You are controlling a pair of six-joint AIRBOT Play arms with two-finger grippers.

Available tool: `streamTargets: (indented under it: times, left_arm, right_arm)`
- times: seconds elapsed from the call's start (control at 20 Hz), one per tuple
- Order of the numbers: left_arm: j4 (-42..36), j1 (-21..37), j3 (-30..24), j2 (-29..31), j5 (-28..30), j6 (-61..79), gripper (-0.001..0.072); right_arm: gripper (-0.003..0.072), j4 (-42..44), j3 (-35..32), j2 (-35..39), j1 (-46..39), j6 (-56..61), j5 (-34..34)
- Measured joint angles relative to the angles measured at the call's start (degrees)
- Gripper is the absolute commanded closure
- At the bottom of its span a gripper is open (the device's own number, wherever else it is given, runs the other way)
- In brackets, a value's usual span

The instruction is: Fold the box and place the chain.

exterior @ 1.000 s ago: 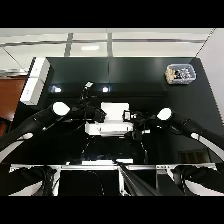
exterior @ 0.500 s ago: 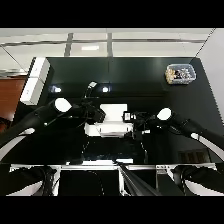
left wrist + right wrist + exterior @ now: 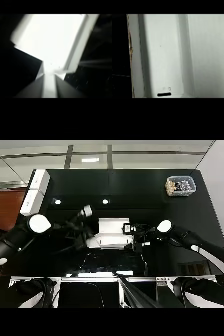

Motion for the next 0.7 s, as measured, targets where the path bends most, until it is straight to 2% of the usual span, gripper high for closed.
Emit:
streamTargets:
  times: [0.15,0.3,0.5,0.55,0.65,0.7]
  left_arm:
    - [0.59,-0.02,-4.07,0.28,3.78,14.16,0.0001]
    - [-0.11,-0.07,-5.20,-1.55,6.54,21.55,0.0019]
    - [-7.74,-0.15,-5.01,-5.31,7.28,29.55,0.0033]
    - [-8.94,-0.31,-4.83,-6.19,6.86,30.71,0.0124]
    - [-10.60,-0.90,-4.39,-7.56,6.75,32.28,0.0368]
    - [-10.54,-1.20,-4.20,-8.02,6.49,32.81,0.0429]
  right_arm:
    - [0.0629,0.02,0.00,0.00,0.00,0.00,0.00]
    - [0.0629,0.02,0.00,0.00,0.00,0.02,0.00]
    - [0.0629,0.02,0.00,0.00,0.00,0.02,-0.02]
    - [0.0629,0.02,0.00,0.00,0.00,0.00,0.00]
    - [0.0629,0.04,0.00,0.00,0.00,0.00,-0.02]
    - [0.0629,0.02,0.00,0.00,0.00,0.00,-0.02]
